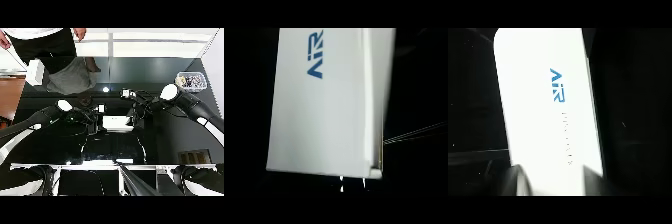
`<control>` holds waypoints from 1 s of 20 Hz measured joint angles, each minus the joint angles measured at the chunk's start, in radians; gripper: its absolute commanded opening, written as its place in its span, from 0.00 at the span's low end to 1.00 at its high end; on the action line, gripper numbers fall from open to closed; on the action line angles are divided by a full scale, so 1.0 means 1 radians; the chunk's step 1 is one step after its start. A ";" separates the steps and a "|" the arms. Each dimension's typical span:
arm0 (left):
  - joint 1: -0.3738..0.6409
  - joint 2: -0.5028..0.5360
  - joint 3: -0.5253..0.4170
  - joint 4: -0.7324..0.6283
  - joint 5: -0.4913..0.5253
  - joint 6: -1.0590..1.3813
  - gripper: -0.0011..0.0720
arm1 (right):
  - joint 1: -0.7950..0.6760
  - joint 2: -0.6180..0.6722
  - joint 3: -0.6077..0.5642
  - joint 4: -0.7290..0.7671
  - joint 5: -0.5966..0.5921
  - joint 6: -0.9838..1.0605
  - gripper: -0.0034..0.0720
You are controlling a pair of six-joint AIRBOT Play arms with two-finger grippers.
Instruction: Fold the box and place the chain.
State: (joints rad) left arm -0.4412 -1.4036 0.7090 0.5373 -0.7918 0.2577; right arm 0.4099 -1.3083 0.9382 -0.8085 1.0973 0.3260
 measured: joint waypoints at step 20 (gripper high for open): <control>0.000 0.000 0.000 0.000 -0.003 0.001 0.65 | 0.003 -0.003 -0.012 -0.035 0.023 0.021 0.47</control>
State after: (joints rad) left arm -0.4412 -1.4036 0.7090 0.5377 -0.7952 0.2588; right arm 0.4129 -1.3113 0.9264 -0.8436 1.1198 0.3470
